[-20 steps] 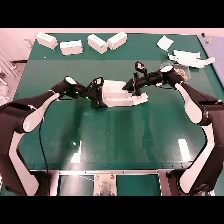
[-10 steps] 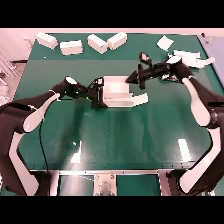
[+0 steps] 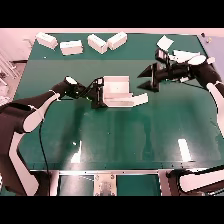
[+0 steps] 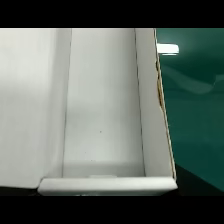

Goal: Fold the box and place the chain.

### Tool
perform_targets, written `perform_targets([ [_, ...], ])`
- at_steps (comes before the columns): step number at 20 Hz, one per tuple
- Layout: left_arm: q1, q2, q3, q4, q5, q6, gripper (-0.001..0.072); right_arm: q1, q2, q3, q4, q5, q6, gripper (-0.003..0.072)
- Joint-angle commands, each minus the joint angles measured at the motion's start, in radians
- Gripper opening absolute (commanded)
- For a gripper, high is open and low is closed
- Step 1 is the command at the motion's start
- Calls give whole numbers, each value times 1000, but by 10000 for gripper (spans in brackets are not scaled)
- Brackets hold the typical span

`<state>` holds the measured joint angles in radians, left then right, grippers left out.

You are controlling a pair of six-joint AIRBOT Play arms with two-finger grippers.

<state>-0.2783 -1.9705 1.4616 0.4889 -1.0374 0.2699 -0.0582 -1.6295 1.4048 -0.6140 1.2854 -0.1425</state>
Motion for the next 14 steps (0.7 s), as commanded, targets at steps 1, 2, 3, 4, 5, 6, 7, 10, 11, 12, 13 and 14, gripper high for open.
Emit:
perform_targets([
  [1, 1, 0, 0, 0, 1, 0, 469, -3, 20, -135, 0, -22, -92, 627],
  [2, 1, 0, 0, 0, 0, 0, 469, -3, 8, -147, 0, -22, -111, 627],
  [3, 1, 0, 0, 0, 0, 0, 469, -4, -9, -152, -1, -22, -126, 660],
  [4, 1, 1, 0, 0, 0, 0, 468, -4, -27, -152, 0, -24, -137, 659],
  [5, 1, 0, 0, 0, 0, 0, 468, -4, -43, -152, -1, -34, -152, 660],
  [6, 1, 1, 0, 0, 0, 0, 468, -4, -59, -152, -1, -45, -166, 660],
  [7, 1, 0, 0, 0, 0, 0, 469, -4, -72, -151, -1, -55, -181, 661],
  [10, 1, 0, 0, 0, 1, 0, 469, -2, -107, -149, 3, -66, -211, 662],
  [11, 1, 0, 0, 0, 0, 0, 468, 0, -115, -149, 3, -66, -211, 665],
  [12, 1, 0, 0, 0, 0, 0, 469, 3, -121, -149, 3, -67, -216, 667],
  [13, 1, 0, 0, 0, 0, 0, 469, 6, -124, -149, 3, -67, -226, 667],
  [14, 1, 1, 0, 0, 1, 0, 469, 10, -126, -148, 3, -67, -228, 668],
])
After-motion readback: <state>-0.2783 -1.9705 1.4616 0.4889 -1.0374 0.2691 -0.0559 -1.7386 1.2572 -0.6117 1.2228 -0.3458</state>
